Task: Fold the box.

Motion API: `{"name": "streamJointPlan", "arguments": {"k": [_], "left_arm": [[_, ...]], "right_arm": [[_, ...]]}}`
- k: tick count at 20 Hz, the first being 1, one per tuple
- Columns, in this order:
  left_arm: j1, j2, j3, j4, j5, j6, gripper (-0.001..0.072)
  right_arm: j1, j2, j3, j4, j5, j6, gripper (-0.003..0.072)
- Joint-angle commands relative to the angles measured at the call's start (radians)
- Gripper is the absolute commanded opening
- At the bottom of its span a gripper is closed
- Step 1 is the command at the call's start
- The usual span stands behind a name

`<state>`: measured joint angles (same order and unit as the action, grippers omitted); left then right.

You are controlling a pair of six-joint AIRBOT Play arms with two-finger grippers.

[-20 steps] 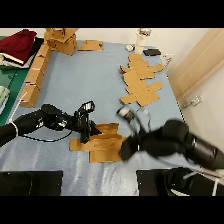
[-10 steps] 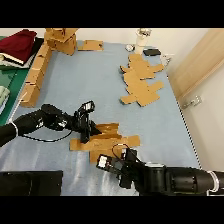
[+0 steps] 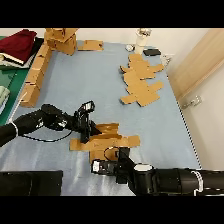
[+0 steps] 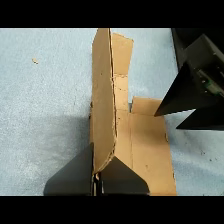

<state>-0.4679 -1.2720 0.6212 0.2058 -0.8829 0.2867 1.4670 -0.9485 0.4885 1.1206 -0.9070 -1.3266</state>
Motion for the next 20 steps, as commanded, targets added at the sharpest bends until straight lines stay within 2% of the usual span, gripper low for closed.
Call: {"name": "streamJointPlan", "arguments": {"k": [1,8,12,20], "left_arm": [[0.000,0.000,0.001,0.000,0.000,0.000,0.0011],[0.000,0.000,0.001,0.000,0.000,0.000,0.0011],[0.000,0.000,0.001,0.000,0.000,0.000,0.0011],[0.000,0.000,0.001,0.000,0.000,0.000,0.0011]], "right_arm": [[-0.002,-0.012,0.000,-0.042,0.010,-0.001,0.0456],[-0.051,-0.012,0.000,-0.035,0.013,-0.002,0.0456],[-0.051,-0.012,0.000,0.043,0.018,-0.002,0.0456],[-0.053,-0.045,0.000,-0.027,0.062,-0.002,0.0455]]}}
